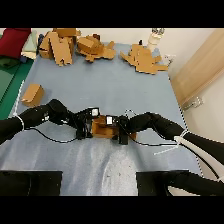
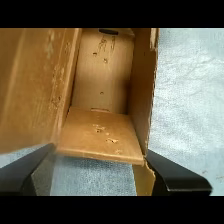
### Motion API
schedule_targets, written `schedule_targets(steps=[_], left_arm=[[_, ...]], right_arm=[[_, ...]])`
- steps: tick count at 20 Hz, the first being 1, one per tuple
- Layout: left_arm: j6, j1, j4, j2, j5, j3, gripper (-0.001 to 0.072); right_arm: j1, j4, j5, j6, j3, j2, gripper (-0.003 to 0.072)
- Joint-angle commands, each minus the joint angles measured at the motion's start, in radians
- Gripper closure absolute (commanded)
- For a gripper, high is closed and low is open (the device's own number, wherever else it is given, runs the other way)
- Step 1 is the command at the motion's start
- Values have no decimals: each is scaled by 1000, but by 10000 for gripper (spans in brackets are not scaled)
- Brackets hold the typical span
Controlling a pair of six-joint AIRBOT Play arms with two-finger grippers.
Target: Fold the box.
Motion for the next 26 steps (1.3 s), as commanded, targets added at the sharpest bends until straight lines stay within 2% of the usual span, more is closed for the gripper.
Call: schedule_targets(steps=[1, 16, 17, 18, 19, 26], left_arm=[[-7, -2, 8, 0, 5, 0, 17], [71, -51, -20, 0, 6, 0, 19], [59, -50, -16, 0, 8, 0, 57], [45, -50, -6, 0, 9, 0, 261], [45, -50, 18, 0, 8, 0, 394], [46, -51, 28, 0, 9, -1, 391]], right_arm=[[0, -1, 0, 0, 0, 0, 165], [0, -5, 0, 0, 0, 0, 166], [0, -5, 0, 0, 0, 0, 166], [0, -5, 0, 0, 0, 0, 165], [0, -5, 0, 0, 0, 0, 165], [0, 22, 0, 0, 0, 0, 166]])
